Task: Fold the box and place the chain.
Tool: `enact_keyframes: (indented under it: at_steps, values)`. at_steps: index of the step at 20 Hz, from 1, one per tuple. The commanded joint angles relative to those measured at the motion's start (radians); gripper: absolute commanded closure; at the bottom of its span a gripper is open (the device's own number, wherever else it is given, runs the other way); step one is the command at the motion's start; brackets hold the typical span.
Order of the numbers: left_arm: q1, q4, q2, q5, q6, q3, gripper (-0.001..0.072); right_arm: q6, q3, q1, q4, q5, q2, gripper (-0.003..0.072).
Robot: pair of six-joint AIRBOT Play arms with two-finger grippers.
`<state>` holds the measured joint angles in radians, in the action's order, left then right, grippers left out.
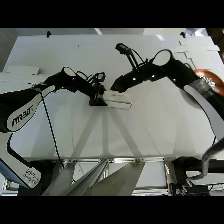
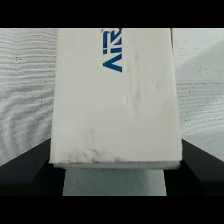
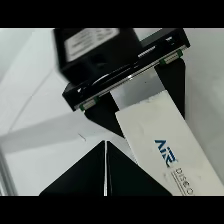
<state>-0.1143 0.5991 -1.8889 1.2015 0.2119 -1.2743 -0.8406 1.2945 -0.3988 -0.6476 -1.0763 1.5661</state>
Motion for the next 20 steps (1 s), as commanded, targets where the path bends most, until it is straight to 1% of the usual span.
enact_keyframes:
  at_steps: [1,5,10,14,20]
  values:
    - [0.000,0.000,0.001,0.000,0.000,0.000,0.0394,-0.016,-0.038,0.001,0.133,0.046,0.074,0.0676]
    - [0.000,0.000,0.001,0.000,0.000,0.000,0.0394,-0.061,-0.040,-0.009,0.133,0.069,0.148,0.0677]
    - [0.000,0.000,0.001,0.000,0.000,0.000,0.0394,-0.080,-0.040,-0.039,0.130,0.073,0.203,0.0677]
    - [0.000,0.000,0.001,0.000,0.000,0.000,0.0394,-0.080,-0.040,-0.060,0.120,0.072,0.211,0.0677]
    - [0.000,0.000,0.001,0.000,0.000,0.000,0.0394,-0.071,-0.040,-0.053,0.121,0.077,0.195,0.0677]
